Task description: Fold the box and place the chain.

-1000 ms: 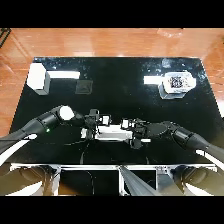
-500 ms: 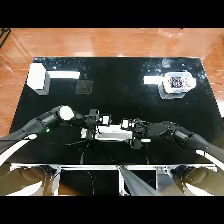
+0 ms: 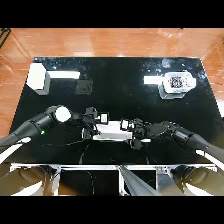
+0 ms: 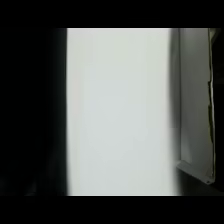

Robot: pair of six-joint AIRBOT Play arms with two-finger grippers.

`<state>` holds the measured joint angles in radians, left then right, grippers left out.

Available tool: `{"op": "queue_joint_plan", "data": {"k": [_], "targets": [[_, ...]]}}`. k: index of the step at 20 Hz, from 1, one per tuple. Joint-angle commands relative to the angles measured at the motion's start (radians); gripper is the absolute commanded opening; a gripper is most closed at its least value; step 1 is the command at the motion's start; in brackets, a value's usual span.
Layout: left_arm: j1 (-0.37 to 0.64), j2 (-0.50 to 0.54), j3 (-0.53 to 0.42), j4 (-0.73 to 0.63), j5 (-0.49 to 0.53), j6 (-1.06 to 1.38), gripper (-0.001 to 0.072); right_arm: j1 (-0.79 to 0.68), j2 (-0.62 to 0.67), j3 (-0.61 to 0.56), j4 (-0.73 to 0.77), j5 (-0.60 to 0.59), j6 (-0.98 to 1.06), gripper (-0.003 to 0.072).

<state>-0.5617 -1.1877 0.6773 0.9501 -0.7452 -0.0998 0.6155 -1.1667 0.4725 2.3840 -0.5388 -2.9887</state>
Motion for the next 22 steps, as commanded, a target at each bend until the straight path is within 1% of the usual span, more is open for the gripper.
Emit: {"op": "queue_joint_plan", "data": {"k": [1, 3, 5, 6, 7, 8, 9, 10, 11, 12, 13, 14, 15, 17, 18, 22], "targets": [[0.008, 0.047, 0.001, 0.142, 0.0, -0.208, 0.0639, 0.0, 0.001, 0.001, -0.003, 0.003, 0.0, 0.0132], [0.018, 0.106, 0.001, 0.172, -0.011, -0.272, 0.0639, 0.0, 0.001, 0.001, -0.003, 0.003, 0.0, 0.0131], [0.035, 0.167, 0.001, 0.17, -0.071, -0.331, 0.0636, 0.0, 0.0, 0.001, -0.003, 0.003, 0.0, 0.0132], [0.046, 0.192, 0.001, 0.167, -0.118, -0.386, 0.0612, 0.0, 0.001, 0.001, -0.003, 0.003, 0.0, 0.0132], [0.055, 0.208, 0.001, 0.167, -0.17, -0.44, 0.0546, 0.0, 0.001, 0.001, -0.003, 0.003, 0.0, 0.0132], [0.062, 0.219, 0.001, 0.166, -0.237, -0.492, 0.034, 0.0, 0.001, 0.001, -0.003, 0.003, 0.0, 0.0132], [0.068, 0.223, 0.001, 0.166, -0.316, -0.511, 0.0038, 0.0, 0.001, 0.001, -0.003, 0.003, 0.0, 0.0132], [0.073, 0.223, 0.0, 0.158, -0.394, -0.518, 0.0022, 0.0, 0.001, 0.001, -0.003, 0.003, 0.0, 0.0132], [0.073, 0.224, 0.0, 0.14, -0.461, -0.542, 0.0022, 0.0, 0.001, 0.001, -0.003, 0.003, 0.0, 0.0132], [0.073, 0.224, 0.0, 0.097, -0.5, -0.544, 0.0022, 0.0, 0.001, 0.001, -0.003, 0.003, 0.0, 0.0132], [0.073, 0.224, 0.0, 0.027, -0.513, -0.543, 0.0021, 0.0, 0.001, 0.001, -0.003, 0.003, 0.0, 0.0132], [0.073, 0.224, -0.001, -0.051, -0.5, -0.533, 0.0022, 0.0, 0.001, 0.001, -0.003, 0.003, 0.0, 0.0132], [0.071, 0.224, -0.001, -0.134, -0.447, -0.514, 0.0021, 0.0, 0.001, 0.001, -0.003, 0.003, 0.0, 0.0132], [0.071, 0.217, -0.002, -0.265, -0.274, -0.496, 0.0022, 0.0, 0.001, 0.001, -0.003, 0.003, 0.0, 0.0132], [0.071, 0.208, -0.002, -0.293, -0.197, -0.48, 0.0023, 0.0, 0.001, 0.001, -0.003, 0.003, 0.0, 0.0132], [0.068, 0.134, -0.001, -0.298, 0.055, -0.447, 0.0022, 0.0, 0.001, 0.001, -0.003, 0.003, 0.0, 0.0132]]}}
